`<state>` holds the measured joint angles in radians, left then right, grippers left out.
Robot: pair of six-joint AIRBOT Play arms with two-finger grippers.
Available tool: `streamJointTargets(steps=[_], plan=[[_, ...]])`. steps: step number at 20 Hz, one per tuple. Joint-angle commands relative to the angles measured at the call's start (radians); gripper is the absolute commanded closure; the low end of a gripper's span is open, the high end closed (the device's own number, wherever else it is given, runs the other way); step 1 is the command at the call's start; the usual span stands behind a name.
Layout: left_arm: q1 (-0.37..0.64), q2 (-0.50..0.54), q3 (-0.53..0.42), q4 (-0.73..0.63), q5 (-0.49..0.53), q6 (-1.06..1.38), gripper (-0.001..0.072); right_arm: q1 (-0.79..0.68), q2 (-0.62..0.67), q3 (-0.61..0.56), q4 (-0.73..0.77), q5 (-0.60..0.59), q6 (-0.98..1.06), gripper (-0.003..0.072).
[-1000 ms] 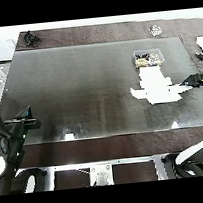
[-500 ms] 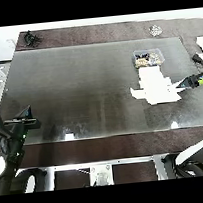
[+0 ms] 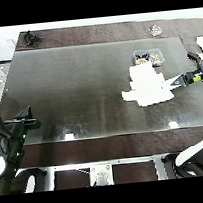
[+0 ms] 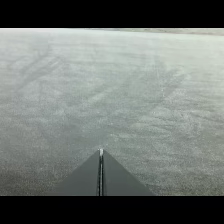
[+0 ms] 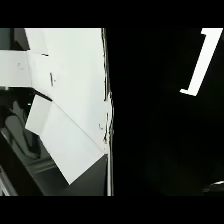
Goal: Fold the box and place the chain.
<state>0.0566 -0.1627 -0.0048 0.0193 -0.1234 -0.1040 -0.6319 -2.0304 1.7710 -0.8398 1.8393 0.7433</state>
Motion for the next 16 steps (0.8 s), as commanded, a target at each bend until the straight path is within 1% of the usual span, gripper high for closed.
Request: streamJointTargets(steps=[1, 2, 4, 7, 9, 10, 12, 13, 14, 16], plan=[[0.001, 0.001, 0.0, 0.0, 0.0, 0.0, 0.069, 0.095, 0.073, -0.109, 0.051, 0.0, 0.013, 0.0685], [0.001, 0.001, 0.0, 0.0, 0.0, 0.0, 0.069, 0.129, 0.101, -0.154, 0.063, -0.024, 0.021, 0.0685], [0.001, 0.001, 0.0, 0.0, 0.0, 0.0, 0.069, 0.189, 0.167, -0.26, 0.135, -0.133, 0.031, 0.0686], [0.001, 0.001, 0.0, 0.0, 0.0, 0.0, 0.069, 0.282, 0.282, -0.426, 0.285, -0.342, 0.031, 0.0687], [0.001, 0.001, 0.0, 0.0, 0.0, 0.0, 0.069, 0.359, 0.356, -0.549, 0.362, -0.491, 0.045, 0.0687], [0.001, 0.001, 0.0, 0.0, 0.0, 0.0, 0.069, 0.401, 0.374, -0.589, 0.382, -0.558, 0.047, 0.0687], [0.001, 0.001, 0.0, 0.0, 0.002, 0.0, 0.069, 0.479, 0.36, -0.597, 0.38, -0.661, 0.067, 0.0687], [0.001, 0.001, 0.0, 0.0, 0.022, 0.0, 0.069, 0.51, 0.347, -0.593, 0.38, -0.709, 0.068, 0.0687], [0.001, 0.001, 0.0, 0.0, 0.037, 0.0, 0.069, 0.536, 0.33, -0.587, 0.38, -0.734, 0.068, 0.0687], [0.001, 0.001, 0.0, 0.0, 0.042, 0.0, 0.069, 0.563, 0.296, -0.571, 0.38, -0.74, 0.068, 0.0687]])
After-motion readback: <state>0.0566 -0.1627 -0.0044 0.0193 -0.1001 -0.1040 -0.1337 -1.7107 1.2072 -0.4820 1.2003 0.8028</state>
